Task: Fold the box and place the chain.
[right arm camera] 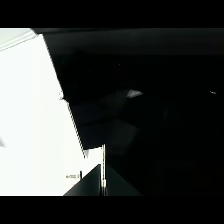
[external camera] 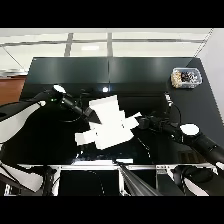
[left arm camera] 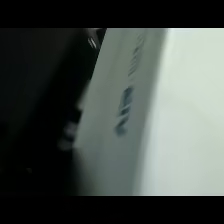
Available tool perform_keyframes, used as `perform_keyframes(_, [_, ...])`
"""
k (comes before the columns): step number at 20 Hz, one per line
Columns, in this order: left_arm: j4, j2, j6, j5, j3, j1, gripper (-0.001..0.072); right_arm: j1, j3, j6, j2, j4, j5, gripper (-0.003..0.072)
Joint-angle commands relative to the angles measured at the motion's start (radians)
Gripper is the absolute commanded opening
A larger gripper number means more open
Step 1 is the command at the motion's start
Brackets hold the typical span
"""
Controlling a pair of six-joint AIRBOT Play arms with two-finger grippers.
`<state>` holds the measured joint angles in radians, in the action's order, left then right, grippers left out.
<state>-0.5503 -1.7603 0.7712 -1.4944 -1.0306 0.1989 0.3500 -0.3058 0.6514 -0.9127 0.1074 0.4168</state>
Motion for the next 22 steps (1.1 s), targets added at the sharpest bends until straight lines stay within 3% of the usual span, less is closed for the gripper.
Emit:
perform_keyframes(1, [-0.056,-0.008,-0.073,-0.052,-0.022,0.029,0.0154,0.001,0.0,0.0,0.001,0.002,0.002,0.0013])
perform_keyframes(3, [-0.092,-0.008,-0.076,-0.055,-0.037,0.052,0.0023,0.001,0.0,0.0,0.001,0.002,0.002,0.0014])
perform_keyframes(4, [-0.109,-0.008,-0.076,-0.059,-0.049,0.061,0.0023,0.0,0.0,0.0,0.001,0.003,-0.002,0.0045])
perform_keyframes(5, [-0.116,-0.007,-0.074,-0.058,-0.06,0.064,0.0022,-0.002,-0.003,0.0,0.001,0.018,-0.011,0.0402])
perform_keyframes(6, [-0.123,-0.005,-0.061,-0.058,-0.072,0.066,0.0021,-0.018,-0.016,0.0,0.002,0.072,0.005,0.0673])
perform_keyframes(7, [-0.133,0.003,-0.051,-0.058,-0.085,0.068,0.0021,-0.049,-0.046,0.0,0.002,0.155,0.061,0.0673])
perform_keyframes(10, [-0.214,0.085,-0.034,-0.024,-0.088,0.083,0.0019,-0.188,-0.22,0.0,0.002,0.516,0.381,0.0672])
perform_keyframes(11, [-0.231,0.133,-0.045,0.012,-0.069,0.095,0.0019,-0.225,-0.277,0.0,0.002,0.618,0.467,0.0672])
perform_keyframes(13, [-0.111,0.252,-0.167,0.173,0.053,0.121,0.0019,-0.282,-0.356,0.01,0.002,0.768,0.587,0.0671])
perform_keyframes(16, [-0.079,0.387,-0.42,0.465,0.195,0.199,0.0022,-0.309,-0.367,0.011,0.002,0.809,0.561,0.0671])
perform_keyframes(19, [-0.134,0.394,-0.684,0.561,0.196,0.277,0.0021,-0.306,-0.361,0.011,0.001,0.752,0.472,0.067])
perform_keyframes(22, [-0.134,0.389,-0.805,0.725,0.196,0.343,0.0025,-0.289,-0.344,-0.091,0.001,0.736,0.524,0.067])
